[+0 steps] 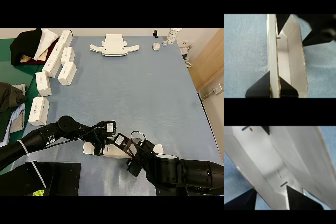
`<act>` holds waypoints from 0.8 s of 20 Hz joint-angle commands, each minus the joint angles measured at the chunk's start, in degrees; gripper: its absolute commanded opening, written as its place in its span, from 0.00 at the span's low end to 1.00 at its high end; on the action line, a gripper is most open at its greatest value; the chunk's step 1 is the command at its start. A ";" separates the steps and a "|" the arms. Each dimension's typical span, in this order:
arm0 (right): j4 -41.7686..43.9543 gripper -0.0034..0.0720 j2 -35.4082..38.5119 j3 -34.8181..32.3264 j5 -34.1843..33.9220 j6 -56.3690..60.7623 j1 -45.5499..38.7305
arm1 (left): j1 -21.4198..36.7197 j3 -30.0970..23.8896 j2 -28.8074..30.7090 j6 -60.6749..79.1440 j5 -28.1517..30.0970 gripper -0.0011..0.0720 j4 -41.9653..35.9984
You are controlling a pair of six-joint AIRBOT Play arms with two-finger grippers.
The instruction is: Fold the box.
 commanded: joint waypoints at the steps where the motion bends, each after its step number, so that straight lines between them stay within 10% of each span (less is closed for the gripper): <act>1: -0.79 0.77 0.11 0.48 -0.94 4.07 -0.07 | 0.02 0.02 -0.04 0.02 0.02 0.03 0.02; 4: -0.87 0.98 0.13 1.53 -2.58 6.62 -0.07 | 0.02 0.02 -0.04 0.02 0.02 0.03 0.02; 16: -4.79 1.00 3.19 1.44 -7.76 5.01 -0.07 | 0.02 0.02 -0.04 0.02 0.02 0.03 0.02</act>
